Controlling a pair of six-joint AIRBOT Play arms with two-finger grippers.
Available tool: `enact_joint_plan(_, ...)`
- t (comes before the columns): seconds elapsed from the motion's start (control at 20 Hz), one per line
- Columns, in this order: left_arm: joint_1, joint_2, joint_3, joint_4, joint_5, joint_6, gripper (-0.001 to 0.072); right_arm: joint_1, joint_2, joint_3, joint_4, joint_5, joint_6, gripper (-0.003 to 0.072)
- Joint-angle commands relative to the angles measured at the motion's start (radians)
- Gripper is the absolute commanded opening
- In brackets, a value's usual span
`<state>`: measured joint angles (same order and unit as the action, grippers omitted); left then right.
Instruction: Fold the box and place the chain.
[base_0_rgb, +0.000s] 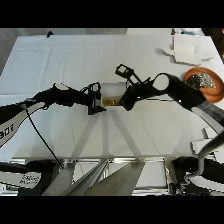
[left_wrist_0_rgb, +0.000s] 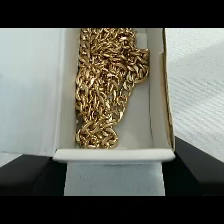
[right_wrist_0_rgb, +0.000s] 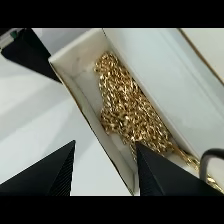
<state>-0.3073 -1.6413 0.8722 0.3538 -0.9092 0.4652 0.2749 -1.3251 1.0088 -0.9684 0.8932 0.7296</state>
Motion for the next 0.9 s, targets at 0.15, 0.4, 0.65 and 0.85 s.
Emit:
enact_joint_plan(0.15, 0.000, 0.000, 0.001, 0.000, 0.000, 0.000, 0.0156, -0.254, 0.084, 0.001, -0.211, 0.266, -0.276, 0.0416)
enact_joint_plan(0.4, 0.000, 0.000, 0.001, 0.000, 0.000, 0.000, 0.0156, -0.436, 0.003, 0.006, -0.267, 0.155, -0.511, 0.0484)
enact_joint_plan(0.65, 0.000, 0.001, 0.001, 0.000, 0.000, 0.000, 0.0156, -0.431, -0.214, 0.176, -0.277, 0.207, -0.561, 0.0535)
enact_joint_plan(0.85, 0.000, 0.000, 0.001, 0.001, 0.000, 0.000, 0.0156, -0.371, -0.323, 0.238, -0.297, 0.182, -0.575, 0.0535)
